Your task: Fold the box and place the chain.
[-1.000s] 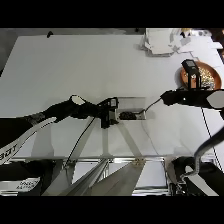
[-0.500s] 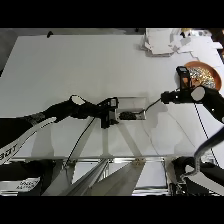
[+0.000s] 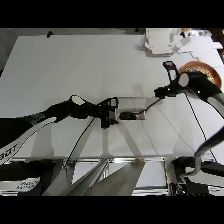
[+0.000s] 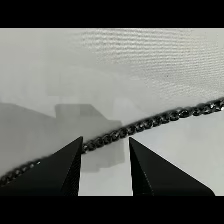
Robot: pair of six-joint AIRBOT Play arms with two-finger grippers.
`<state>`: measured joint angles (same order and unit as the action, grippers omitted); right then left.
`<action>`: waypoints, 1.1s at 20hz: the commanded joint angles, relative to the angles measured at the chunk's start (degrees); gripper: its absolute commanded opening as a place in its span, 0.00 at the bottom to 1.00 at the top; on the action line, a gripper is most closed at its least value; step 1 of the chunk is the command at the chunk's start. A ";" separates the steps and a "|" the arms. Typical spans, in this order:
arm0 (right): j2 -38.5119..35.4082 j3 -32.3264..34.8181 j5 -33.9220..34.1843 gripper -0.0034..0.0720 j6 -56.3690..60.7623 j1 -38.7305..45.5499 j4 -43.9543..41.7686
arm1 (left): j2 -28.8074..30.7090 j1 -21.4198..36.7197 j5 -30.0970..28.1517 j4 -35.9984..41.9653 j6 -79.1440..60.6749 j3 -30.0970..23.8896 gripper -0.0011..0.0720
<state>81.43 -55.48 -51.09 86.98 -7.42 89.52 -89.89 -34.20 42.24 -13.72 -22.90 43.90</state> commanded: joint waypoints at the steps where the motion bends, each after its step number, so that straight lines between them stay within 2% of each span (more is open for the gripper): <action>1: 3.37 -3.08 -5.70 0.42 3.50 -2.01 6.25 | 0.02 0.04 0.00 -0.02 -0.02 0.00 0.20; 11: 7.17 -3.08 -5.53 0.42 4.59 -2.03 5.73 | 0.02 0.04 0.00 -0.02 0.00 0.00 0.20; 12: 7.15 -3.08 -5.31 0.39 4.55 -2.03 5.62 | 0.02 0.04 -0.02 -0.02 -0.02 0.00 0.20; 15: 6.69 -3.08 -6.88 0.09 1.55 -2.05 5.64 | 0.02 0.04 0.00 -0.02 -0.02 0.00 0.20; 18: 4.07 -3.08 -8.92 0.06 -0.04 -2.03 6.03 | 0.02 0.04 -0.02 -0.02 -0.02 0.00 0.20; 22: -3.78 -3.08 -9.84 0.06 -0.50 -2.05 5.99 | 0.02 0.04 0.00 0.00 -0.02 0.00 0.20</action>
